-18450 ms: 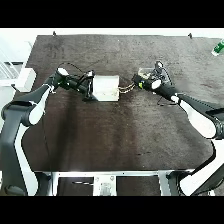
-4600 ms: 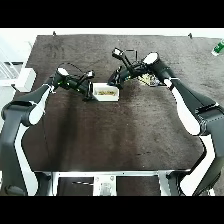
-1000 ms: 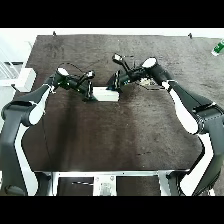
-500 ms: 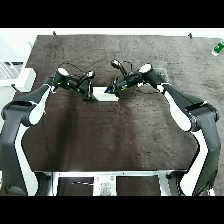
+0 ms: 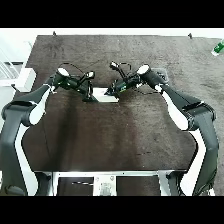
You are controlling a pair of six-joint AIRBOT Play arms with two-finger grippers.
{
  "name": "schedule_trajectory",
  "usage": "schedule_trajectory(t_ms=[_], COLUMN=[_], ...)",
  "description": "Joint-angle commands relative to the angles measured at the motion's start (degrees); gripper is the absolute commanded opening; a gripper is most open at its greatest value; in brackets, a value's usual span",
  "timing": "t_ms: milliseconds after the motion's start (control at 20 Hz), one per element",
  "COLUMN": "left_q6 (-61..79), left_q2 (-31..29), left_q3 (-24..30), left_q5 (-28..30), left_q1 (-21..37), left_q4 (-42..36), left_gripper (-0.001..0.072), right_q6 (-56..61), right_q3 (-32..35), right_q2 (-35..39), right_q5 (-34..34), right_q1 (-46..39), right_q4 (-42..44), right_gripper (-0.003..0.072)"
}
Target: Fold the box and place the chain.
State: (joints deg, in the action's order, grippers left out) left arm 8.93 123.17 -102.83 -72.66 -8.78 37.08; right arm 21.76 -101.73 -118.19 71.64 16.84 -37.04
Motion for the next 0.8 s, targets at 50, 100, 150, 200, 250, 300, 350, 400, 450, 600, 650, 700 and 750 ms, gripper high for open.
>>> schedule_trajectory(t_ms=[50,100,150,200,250,300,350,400,450,600,650,700,750], left_q6=[0.09,0.09,0.09,0.09,0.09,0.09,0.09,0.09,0.09,0.09,0.11,0.11,0.09], left_q2=[-0.02,-0.02,-0.02,-0.02,-0.02,-0.02,-0.02,-0.02,-0.02,-0.02,-0.02,-0.02,-0.02], left_q3=[-0.07,-0.07,-0.07,-0.07,-0.07,-0.07,-0.07,-0.07,-0.07,-0.07,-0.07,-0.07,-0.07], left_q5=[0.22,0.24,0.24,0.24,0.24,0.24,0.24,0.24,0.22,0.26,0.28,0.26,0.24], left_q1=[0.07,0.07,0.07,0.07,0.07,0.07,0.07,0.07,0.07,0.07,0.07,0.07,0.07], left_q4=[-0.02,-0.02,-0.02,-0.02,-0.02,-0.02,-0.02,-0.02,-0.02,-0.02,-0.02,-0.04,-0.04], left_gripper=[0.0489,0.0489,0.0489,0.0489,0.0488,0.0488,0.0489,0.0488,0.0489,0.0489,0.0488,0.0488,0.0488], right_q6=[0.61,1.33,1.44,1.49,1.66,1.66,1.7,1.68,1.66,0.74,-0.72,-1.86,-2.05], right_q3=[-0.85,-0.13,1.42,3.5,6.27,9.29,13.25,17.57,23.06,40.59,46.31,51.36,55.25], right_q2=[6.67,8.85,11.67,14.86,18.84,22.97,27.78,32.37,37.51,51.12,54.84,57.94,60.26], right_q5=[0.07,0.07,0.09,0.04,-0.02,-0.26,-0.72,-1.95,-4.09,-12.61,-15.13,-17.18,-18.75], right_q1=[-1.03,-1.49,-2.12,-2.67,-3.26,-3.89,-4.74,-5.62,-6.69,-10.29,-11.43,-12.48,-13.4], right_q4=[6.19,7.67,9.46,10.78,11.56,11.52,11.52,11.52,11.5,11.52,11.52,11.52,11.52], right_gripper=[0.0006,0.0006,0.0005,0.0005,0.0004,0.0005,0.0005,0.0005,0.0005,0.0005,0.0006,0.0006,0.0006])
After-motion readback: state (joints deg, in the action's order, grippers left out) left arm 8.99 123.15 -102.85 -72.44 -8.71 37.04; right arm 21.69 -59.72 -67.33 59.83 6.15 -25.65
